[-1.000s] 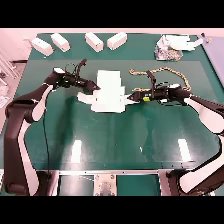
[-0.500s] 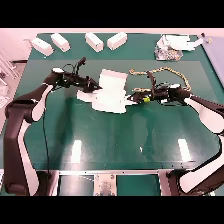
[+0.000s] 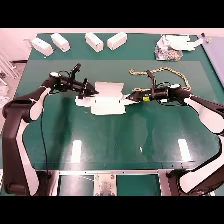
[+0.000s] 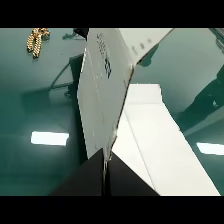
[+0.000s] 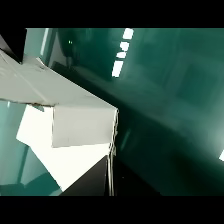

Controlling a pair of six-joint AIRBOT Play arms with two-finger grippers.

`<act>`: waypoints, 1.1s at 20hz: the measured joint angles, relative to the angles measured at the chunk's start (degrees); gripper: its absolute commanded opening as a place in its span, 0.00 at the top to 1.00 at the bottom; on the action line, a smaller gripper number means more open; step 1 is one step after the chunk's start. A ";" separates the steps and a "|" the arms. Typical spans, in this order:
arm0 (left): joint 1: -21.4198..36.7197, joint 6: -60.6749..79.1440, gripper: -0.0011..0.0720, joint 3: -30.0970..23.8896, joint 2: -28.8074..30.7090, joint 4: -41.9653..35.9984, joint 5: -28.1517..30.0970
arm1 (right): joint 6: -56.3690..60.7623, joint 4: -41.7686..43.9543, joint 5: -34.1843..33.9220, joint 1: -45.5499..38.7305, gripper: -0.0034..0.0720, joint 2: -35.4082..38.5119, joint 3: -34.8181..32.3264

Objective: Fold the box and place the chain.

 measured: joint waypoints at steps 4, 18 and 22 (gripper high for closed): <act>0.13 3.28 0.96 -1.18 0.00 -0.09 0.02 | 0.63 0.24 0.74 0.15 0.95 0.00 0.02; -0.96 4.90 0.96 -1.64 -0.17 1.31 3.89 | 0.33 0.85 1.46 -1.95 0.51 0.55 0.66; -0.22 4.96 0.97 -1.64 -0.13 1.55 4.07 | -2.16 2.34 1.70 -5.20 0.51 1.84 1.03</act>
